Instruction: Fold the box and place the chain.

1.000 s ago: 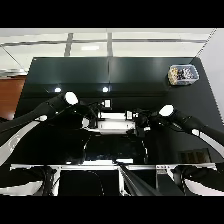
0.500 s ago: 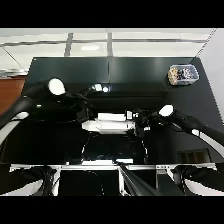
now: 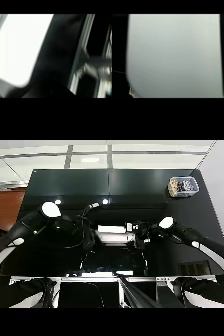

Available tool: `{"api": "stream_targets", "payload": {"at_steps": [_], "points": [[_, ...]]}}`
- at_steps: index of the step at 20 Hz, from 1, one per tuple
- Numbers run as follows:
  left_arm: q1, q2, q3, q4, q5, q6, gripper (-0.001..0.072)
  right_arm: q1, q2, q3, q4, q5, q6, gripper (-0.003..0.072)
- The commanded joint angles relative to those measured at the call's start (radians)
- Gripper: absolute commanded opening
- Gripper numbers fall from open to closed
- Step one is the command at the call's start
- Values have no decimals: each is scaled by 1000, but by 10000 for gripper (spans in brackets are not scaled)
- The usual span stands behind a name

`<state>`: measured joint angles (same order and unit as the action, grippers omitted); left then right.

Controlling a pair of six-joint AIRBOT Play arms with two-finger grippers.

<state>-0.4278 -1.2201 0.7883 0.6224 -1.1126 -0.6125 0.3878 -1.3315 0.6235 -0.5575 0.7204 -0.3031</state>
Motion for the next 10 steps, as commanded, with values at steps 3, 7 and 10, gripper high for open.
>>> {"api": "stream_targets", "payload": {"at_steps": [3, 7, 10], "points": [[-6, -39, -4, -263, 472, 88, 23, 1, -1, 0, 0, 0, 0, 462], [6, -165, 106, 114, 376, -167, 22, 1, -1, 0, 0, 0, 0, 462], [9, -246, 150, 222, 235, -263, 22, 1, -1, 0, -1, 0, 0, 462]]}}
